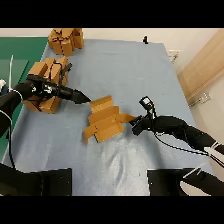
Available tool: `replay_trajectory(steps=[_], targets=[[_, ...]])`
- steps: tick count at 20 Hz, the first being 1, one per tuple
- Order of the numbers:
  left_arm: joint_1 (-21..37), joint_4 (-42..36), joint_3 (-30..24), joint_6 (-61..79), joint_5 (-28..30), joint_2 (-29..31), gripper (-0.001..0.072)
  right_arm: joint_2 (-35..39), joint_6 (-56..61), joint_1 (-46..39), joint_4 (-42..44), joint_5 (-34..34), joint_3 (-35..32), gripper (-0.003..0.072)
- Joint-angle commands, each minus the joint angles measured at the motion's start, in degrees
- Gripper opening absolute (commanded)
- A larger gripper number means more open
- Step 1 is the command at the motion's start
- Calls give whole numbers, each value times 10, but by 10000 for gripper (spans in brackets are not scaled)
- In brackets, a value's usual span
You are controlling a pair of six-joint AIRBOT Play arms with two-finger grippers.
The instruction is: Fold the box.
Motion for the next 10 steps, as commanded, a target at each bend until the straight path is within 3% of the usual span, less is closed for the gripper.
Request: replay_trajectory(steps=[1, 5, 10], targets=[[-4, 5, 4, 11, -12, -10, 545, -9, 28, 1, 12, 5, 9, 6], [37, 3, 5, 11, -13, -7, 543, 7, 66, 2, 12, -47, 9, 6], [65, 10, 5, 28, -33, 8, 544, 43, 125, 3, 11, -59, 9, 6]])
